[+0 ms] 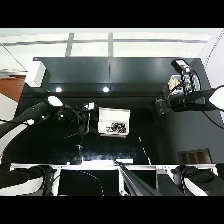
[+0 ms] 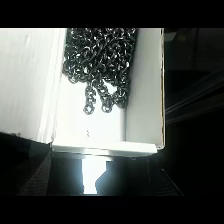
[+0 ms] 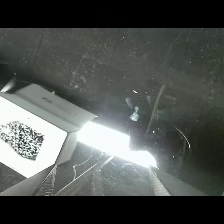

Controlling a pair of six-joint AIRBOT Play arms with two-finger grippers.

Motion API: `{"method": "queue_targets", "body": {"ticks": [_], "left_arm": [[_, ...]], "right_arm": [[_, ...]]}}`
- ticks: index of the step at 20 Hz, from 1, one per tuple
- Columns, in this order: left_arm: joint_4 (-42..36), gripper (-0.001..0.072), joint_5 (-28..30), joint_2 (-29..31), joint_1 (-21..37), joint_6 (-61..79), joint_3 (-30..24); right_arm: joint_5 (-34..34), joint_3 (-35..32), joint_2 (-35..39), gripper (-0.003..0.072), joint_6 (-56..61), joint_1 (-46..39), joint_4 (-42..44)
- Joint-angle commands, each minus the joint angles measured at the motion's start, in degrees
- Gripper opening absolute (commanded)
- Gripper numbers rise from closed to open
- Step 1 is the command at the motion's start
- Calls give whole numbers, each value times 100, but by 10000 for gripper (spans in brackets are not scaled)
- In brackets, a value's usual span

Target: Fold the box and place the chain.

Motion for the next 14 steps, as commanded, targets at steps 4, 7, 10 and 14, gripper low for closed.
{"method": "queue_targets", "body": {"ticks": [4,7,10,14], "left_arm": [[39,710,68,0,-59,-7,9],[20,710,149,0,-59,-79,9],[-2,710,188,0,-59,-118,9],[2,710,170,7,-59,-70,9]], "right_arm": [[0,-2,-2,666,4,0,2],[0,-2,-2,666,7,0,2],[2,-2,-2,666,68,0,2],[4,-2,-2,665,90,0,7]]}}
